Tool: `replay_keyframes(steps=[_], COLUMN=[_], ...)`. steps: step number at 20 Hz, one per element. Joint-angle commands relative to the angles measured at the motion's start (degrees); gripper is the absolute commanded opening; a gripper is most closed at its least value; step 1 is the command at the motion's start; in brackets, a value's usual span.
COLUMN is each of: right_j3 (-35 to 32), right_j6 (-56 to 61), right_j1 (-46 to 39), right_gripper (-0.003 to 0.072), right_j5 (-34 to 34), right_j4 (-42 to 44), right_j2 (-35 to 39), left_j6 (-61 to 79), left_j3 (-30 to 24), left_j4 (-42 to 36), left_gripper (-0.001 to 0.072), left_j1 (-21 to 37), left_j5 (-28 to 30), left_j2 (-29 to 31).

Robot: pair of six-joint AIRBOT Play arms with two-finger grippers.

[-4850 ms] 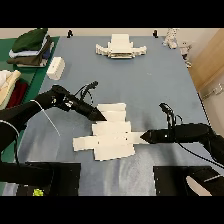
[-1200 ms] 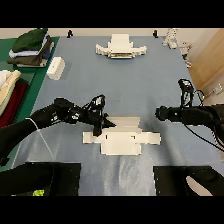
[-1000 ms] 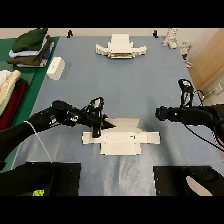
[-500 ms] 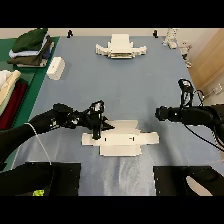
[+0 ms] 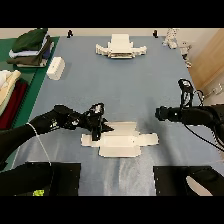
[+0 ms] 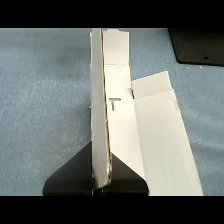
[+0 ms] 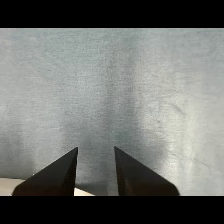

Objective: Fold the box.

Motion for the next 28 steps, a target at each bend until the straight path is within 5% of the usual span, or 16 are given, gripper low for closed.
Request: replay_keyframes(steps=[1, 11, 12, 14, 16, 19, 24, 28], right_j3=[0.04, 0.04, 0.04, 0.04, 0.04, 0.04, 0.02, -1.01], right_j6=[-0.20, -0.22, -0.31, -3.37, -6.14, -8.37, -6.93, -0.13], right_j1=[0.04, 0.04, 0.04, 0.04, 0.07, 0.81, 12.74, 31.67], right_gripper=[0.0373, 0.0357, 0.0328, 0.0087, 0.0004, 0.0004, 0.0002, 0.0002], right_j5=[0.02, -0.37, -0.92, -2.86, -4.94, -7.28, -12.96, -15.69], right_j4=[0.02, 0.92, 1.73, 4.83, 8.20, 11.54, 11.58, 9.35], right_j2=[-0.02, 0.00, 0.00, 0.00, 0.00, 0.28, 4.17, 6.32], left_j6=[-0.96, -0.96, -0.96, -0.96, -0.96, -0.96, -0.94, -0.94], left_j3=[-0.07, -0.07, -0.07, -0.07, -0.07, -0.07, -0.04, -0.04], left_j4=[1.31, 2.82, 3.34, 3.48, 3.48, 3.48, 3.45, 3.45], left_gripper=[0.0017, 0.0017, 0.0017, 0.0017, 0.0018, 0.0018, 0.0017, 0.0017], left_j1=[0.00, 0.00, 0.00, 0.00, 0.00, 0.00, 0.00, 0.00], left_j5=[0.04, -0.15, -0.35, -0.50, -0.52, -0.52, -0.46, -0.46], left_j2=[-0.02, 0.09, 0.09, 0.09, 0.07, 0.09, 0.07, 0.07])
